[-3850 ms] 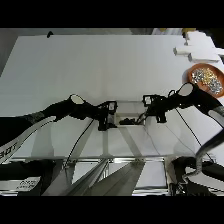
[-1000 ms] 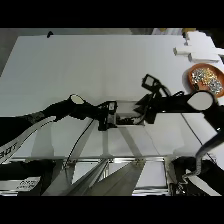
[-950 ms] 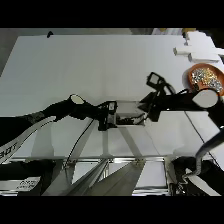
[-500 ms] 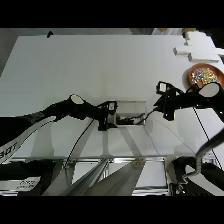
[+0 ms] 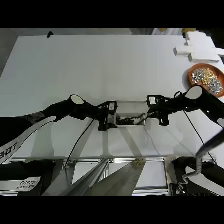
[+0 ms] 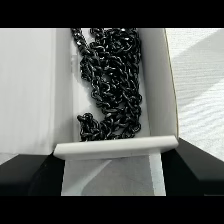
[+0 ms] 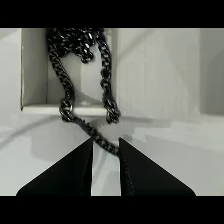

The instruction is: Fold the box and place the chain.

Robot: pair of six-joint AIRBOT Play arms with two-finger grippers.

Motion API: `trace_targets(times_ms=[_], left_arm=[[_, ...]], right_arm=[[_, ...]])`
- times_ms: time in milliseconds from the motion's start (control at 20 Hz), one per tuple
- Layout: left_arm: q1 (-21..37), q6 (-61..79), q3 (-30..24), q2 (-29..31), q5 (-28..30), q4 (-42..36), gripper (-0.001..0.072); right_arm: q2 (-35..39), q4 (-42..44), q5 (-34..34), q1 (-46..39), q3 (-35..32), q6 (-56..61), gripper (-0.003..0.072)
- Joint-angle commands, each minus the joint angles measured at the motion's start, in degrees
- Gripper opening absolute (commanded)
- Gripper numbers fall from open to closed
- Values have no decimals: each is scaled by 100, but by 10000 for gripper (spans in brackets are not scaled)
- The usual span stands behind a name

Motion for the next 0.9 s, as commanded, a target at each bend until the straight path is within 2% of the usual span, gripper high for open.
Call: trace_targets(times_ms=[0,300,450,500,550,700,850], left_arm=[[0,0,2,0,2,0,33],[0,2,2,0,0,0,33],[0,2,2,0,2,0,33],[0,2,2,0,2,0,33],[0,2,2,0,2,0,33],[0,2,2,0,2,0,33],[0,2,2,0,0,0,33]], right_arm=[[-44,55,-142,101,-4,-87,156],[-44,511,-192,101,-4,-90,157],[-44,417,-177,101,-4,-87,140],[-37,343,-166,96,-4,-85,52],[-31,240,-140,96,-4,-63,17],[20,-179,-114,96,-4,216,17],[175,-870,-146,96,-4,1062,17]])
